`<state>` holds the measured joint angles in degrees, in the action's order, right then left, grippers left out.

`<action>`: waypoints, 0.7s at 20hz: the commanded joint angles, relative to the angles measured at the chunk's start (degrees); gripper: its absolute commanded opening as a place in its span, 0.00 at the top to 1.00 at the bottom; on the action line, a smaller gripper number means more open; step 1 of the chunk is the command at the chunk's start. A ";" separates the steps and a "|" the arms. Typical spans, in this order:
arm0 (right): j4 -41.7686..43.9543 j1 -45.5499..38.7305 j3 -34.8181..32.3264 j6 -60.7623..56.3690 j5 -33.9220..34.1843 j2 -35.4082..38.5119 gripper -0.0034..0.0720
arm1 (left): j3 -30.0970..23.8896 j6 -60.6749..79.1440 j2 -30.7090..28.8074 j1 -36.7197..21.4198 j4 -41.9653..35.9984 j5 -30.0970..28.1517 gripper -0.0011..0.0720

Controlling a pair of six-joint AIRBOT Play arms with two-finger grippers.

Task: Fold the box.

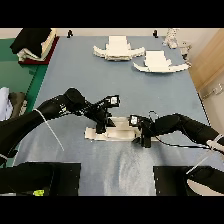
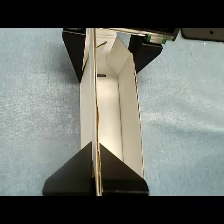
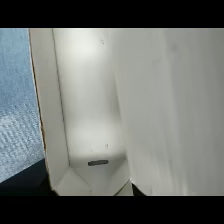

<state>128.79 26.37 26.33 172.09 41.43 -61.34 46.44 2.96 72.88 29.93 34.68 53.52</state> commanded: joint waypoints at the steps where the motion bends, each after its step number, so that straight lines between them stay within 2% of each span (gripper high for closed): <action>1: 0.02 0.02 0.02 0.00 0.00 -0.02 0.26 | -0.02 -0.02 0.02 -0.02 0.11 -0.39 0.89; 2: 0.02 0.02 0.02 0.00 0.00 -0.02 0.26 | -0.02 -0.04 0.02 -0.02 0.04 -0.68 0.57; 3: 0.02 0.02 0.02 0.00 0.00 -0.02 0.26 | -0.02 -0.02 0.00 -0.02 0.04 -0.68 0.51; 7: 0.02 0.02 0.02 0.00 0.00 -0.02 0.26 | 0.00 -1.16 -0.28 -0.04 1.33 -0.98 0.50; 10: 0.02 0.02 0.02 0.00 -0.02 -0.02 0.26 | 0.11 -14.47 -3.80 -1.64 11.13 -0.35 0.50; 12: 0.02 0.02 0.02 0.00 0.00 -0.02 0.26 | 0.11 -24.30 -7.87 -3.78 15.93 2.80 0.50; 14: 0.02 0.02 0.02 0.00 -0.02 -0.02 0.26 | 0.09 -31.85 -11.39 -5.53 17.05 8.74 0.51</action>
<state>128.79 26.37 26.33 172.11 41.45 -61.34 46.50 -15.88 65.73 26.52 46.70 56.36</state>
